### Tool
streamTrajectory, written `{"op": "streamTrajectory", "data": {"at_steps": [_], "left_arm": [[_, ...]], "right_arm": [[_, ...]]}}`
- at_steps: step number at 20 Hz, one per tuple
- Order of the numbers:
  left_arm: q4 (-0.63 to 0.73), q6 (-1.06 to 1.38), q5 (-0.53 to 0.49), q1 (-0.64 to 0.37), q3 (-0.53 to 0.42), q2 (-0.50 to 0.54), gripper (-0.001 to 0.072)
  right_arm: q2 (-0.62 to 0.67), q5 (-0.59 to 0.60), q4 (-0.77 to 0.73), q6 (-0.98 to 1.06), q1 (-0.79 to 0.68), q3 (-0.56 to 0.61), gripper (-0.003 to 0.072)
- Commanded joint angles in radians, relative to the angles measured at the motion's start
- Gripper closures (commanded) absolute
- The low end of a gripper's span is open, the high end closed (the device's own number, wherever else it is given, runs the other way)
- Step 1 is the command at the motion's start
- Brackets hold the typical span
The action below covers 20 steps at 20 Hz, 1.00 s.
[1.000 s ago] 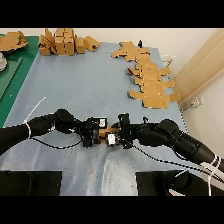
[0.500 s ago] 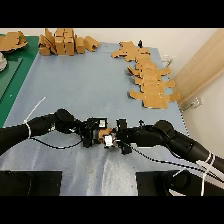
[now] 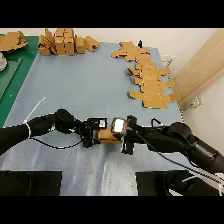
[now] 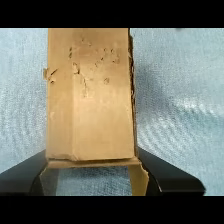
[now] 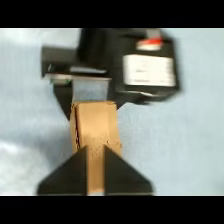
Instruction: Fold the box.
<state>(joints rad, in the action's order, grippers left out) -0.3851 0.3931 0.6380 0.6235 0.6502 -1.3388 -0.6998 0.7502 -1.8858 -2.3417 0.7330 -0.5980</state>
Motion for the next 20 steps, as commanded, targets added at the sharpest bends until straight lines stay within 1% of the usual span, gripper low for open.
{"op": "streamTrajectory", "data": {"at_steps": [1,2,3,4,6,8,9,13,20], "left_arm": [[0.000,0.000,-0.001,0.000,0.001,0.000,0.0184],[0.000,0.000,-0.001,0.000,0.001,0.000,0.0184],[0.000,0.000,-0.001,0.000,0.001,0.000,0.0184],[0.000,0.000,-0.001,0.000,0.001,0.000,0.0184],[0.000,0.000,-0.001,0.000,0.001,0.000,0.0184],[0.000,0.000,-0.001,0.000,0.001,0.000,0.0184],[0.000,0.000,-0.001,0.000,0.001,0.000,0.0184],[0.000,0.000,0.000,0.000,0.001,0.000,0.0184],[0.000,0.000,-0.001,0.000,0.001,0.000,0.0184]], "right_arm": [[0.127,0.011,-0.035,0.894,-0.024,0.011,0.0685],[0.154,0.018,-0.052,1.065,-0.042,0.031,0.0686],[0.180,-0.001,-0.103,1.145,-0.062,0.067,0.0687],[0.203,-0.054,-0.182,1.175,-0.084,0.117,0.0687],[0.239,-0.235,-0.382,1.181,-0.121,0.270,0.0687],[0.241,-0.411,-0.601,1.166,-0.117,0.417,0.0687],[0.241,-0.456,-0.682,1.136,-0.090,0.453,0.0687],[0.223,-0.598,-0.691,1.149,-0.014,0.464,0.0687],[0.128,-0.586,-0.684,1.155,-0.014,0.449,0.0687]]}}
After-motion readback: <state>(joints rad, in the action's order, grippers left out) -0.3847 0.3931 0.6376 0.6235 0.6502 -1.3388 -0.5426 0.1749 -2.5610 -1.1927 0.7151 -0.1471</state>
